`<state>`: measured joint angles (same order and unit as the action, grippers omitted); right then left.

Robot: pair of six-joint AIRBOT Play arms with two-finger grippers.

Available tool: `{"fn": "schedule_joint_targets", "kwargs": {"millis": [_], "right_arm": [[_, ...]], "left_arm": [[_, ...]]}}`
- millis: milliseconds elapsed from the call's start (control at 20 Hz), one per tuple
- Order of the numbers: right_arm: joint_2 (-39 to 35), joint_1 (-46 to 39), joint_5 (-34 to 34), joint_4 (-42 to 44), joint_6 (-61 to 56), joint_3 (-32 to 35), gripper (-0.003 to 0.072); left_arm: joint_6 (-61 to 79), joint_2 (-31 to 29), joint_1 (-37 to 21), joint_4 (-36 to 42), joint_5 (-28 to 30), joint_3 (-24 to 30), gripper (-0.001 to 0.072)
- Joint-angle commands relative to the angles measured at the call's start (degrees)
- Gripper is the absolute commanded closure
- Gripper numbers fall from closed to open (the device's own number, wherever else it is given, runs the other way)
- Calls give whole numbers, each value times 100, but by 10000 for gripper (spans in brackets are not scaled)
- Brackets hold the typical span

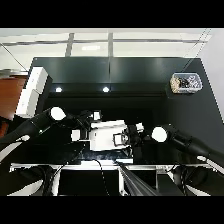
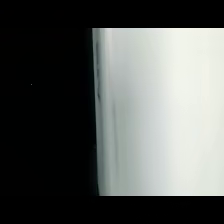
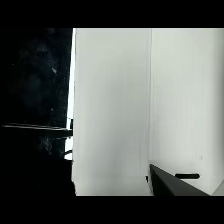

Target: Fold the box and place the chain.

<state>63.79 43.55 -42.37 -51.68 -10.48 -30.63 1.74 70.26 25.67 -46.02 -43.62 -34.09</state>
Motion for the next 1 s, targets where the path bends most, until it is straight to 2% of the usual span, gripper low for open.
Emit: {"fn": "schedule_joint_targets", "kwargs": {"millis": [0, 200, 400, 650, 950], "right_arm": [[96, 15, 358, 118, -94, -7, -7], [9, 0, 667, 210, -503, -13, -7], [-444, -28, 844, -111, -1049, -13, -8], [-586, -378, 1349, -83, -1615, -13, -9], [-586, -487, 1429, -83, -1342, -13, -10]], "left_arm": [[2, 2, 2, 0, -11, 0, 680], [2, 2, 2, 0, -13, 0, 680], [0, 2, 2, 0, -11, 0, 680], [0, 2, 4, 2, -7, 0, 681], [0, 2, 4, 0, -9, 0, 680]]}}
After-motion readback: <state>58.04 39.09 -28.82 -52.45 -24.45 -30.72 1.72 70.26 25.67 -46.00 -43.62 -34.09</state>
